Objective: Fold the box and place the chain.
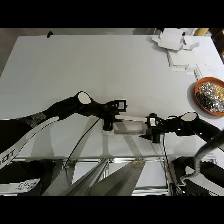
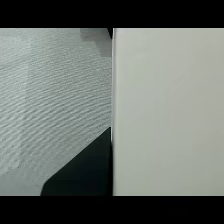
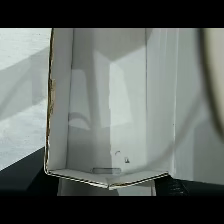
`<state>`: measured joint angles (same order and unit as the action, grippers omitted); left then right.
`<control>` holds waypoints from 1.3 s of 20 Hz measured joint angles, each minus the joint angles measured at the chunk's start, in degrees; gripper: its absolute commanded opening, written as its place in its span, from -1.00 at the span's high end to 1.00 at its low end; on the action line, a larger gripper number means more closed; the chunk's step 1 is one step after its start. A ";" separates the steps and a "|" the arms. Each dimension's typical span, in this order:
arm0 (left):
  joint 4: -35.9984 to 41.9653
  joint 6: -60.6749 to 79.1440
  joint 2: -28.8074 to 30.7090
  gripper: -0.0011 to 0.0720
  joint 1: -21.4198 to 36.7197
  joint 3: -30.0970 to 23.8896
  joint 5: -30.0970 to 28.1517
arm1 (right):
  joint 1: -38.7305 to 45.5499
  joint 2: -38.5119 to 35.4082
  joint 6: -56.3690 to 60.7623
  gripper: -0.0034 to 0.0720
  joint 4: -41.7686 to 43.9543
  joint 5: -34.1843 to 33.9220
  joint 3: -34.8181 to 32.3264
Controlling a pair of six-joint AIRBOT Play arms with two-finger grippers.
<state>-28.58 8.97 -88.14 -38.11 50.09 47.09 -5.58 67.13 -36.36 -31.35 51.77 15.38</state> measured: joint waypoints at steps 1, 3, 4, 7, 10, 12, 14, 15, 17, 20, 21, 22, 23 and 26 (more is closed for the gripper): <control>0.02 0.00 0.07 0.06 0.07 -0.02 0.31 | 0.00 0.00 -0.04 -0.16 -0.20 0.26 -0.02; 0.02 -0.04 0.46 -0.59 0.35 -0.02 0.83 | -0.04 0.00 -0.44 -0.16 -0.59 0.63 -0.04; -0.04 -0.07 0.90 -0.59 0.52 -0.02 1.88 | -0.04 0.00 -0.46 -0.16 -0.59 0.61 -0.04; -2.64 -2.54 3.19 -0.59 1.25 -0.02 4.17 | -0.04 0.00 -0.28 -0.16 -0.35 0.39 -0.11; -10.08 -10.47 6.60 -0.54 2.27 -0.02 5.62 | -0.04 0.00 -0.07 -0.16 -0.09 0.22 -0.11; -16.68 -18.27 9.40 0.13 3.15 -0.04 7.13 | -0.04 0.00 0.09 -0.16 0.09 0.13 -0.11; -22.43 -24.81 12.57 0.63 3.74 -0.04 10.60 | -0.04 0.00 0.09 -0.16 0.11 0.11 -0.11; -24.41 -27.26 14.23 0.96 3.69 -0.04 12.92 | -0.04 0.00 0.09 -0.16 0.11 0.09 -0.11; -26.69 -30.32 17.05 0.97 2.25 -0.04 17.11 | -0.04 0.00 0.09 -0.16 0.11 0.07 -0.11; -28.46 -35.60 19.12 0.96 -3.58 -0.04 17.11 | -0.04 0.00 0.09 -0.16 0.11 0.04 -0.11; -28.70 -37.66 19.23 0.96 -6.01 -0.02 14.91 | -0.04 0.00 0.09 -0.16 0.11 0.04 -0.11; -28.94 -39.58 19.12 0.97 -8.28 0.02 12.02 | -0.04 0.00 0.09 -0.16 0.11 0.04 -0.11; -29.03 -41.62 18.62 0.97 -10.36 0.28 8.66 | -0.04 0.00 0.09 -0.16 0.11 0.02 -0.11; -29.83 -47.19 15.21 0.97 -13.77 3.19 1.09 | -0.04 0.00 0.09 -0.16 0.11 0.00 -0.11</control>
